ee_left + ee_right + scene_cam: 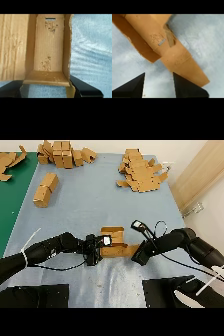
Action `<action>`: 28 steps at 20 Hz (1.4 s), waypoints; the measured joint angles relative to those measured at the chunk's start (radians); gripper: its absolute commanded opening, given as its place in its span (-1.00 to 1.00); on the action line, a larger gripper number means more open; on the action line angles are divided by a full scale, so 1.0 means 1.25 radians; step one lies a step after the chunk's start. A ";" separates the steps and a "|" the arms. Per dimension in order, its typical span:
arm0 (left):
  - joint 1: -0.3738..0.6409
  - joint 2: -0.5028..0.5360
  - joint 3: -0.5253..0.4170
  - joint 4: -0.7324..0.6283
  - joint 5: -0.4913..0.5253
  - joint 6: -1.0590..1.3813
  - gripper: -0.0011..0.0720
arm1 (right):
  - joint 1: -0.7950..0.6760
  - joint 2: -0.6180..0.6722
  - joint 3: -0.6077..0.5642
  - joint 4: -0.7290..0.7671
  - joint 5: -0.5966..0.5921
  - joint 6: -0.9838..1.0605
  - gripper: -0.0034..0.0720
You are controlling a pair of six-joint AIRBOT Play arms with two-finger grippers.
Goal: Fold the box.
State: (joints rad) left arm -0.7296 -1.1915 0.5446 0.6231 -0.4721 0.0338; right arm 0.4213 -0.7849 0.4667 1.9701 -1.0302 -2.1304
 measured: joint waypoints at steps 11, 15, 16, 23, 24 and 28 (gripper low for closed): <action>0.000 0.000 0.000 0.000 0.000 0.000 0.57 | 0.046 -0.042 -0.012 0.026 0.228 -0.420 0.24; 0.000 0.000 0.000 0.000 0.000 0.000 0.57 | 0.047 -0.053 -0.012 0.067 0.230 -0.460 -0.34; 0.000 0.000 0.000 0.000 0.000 0.000 0.57 | 0.049 -0.055 -0.012 0.077 0.226 -0.465 -0.50; 0.000 0.000 0.000 0.000 0.000 0.000 0.57 | 0.066 -0.070 -0.012 0.110 0.219 -0.478 -0.50; 0.000 0.000 0.000 0.000 0.000 0.000 0.57 | 0.067 -0.074 -0.012 0.114 0.220 -0.479 -0.50; 0.000 0.000 0.000 0.000 0.000 0.000 0.57 | 0.068 -0.089 -0.012 0.132 0.232 -0.495 -0.50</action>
State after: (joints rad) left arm -0.7296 -1.1915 0.5446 0.6235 -0.4725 0.0338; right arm 0.5064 -0.8959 0.4522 2.1357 -0.7406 -2.7495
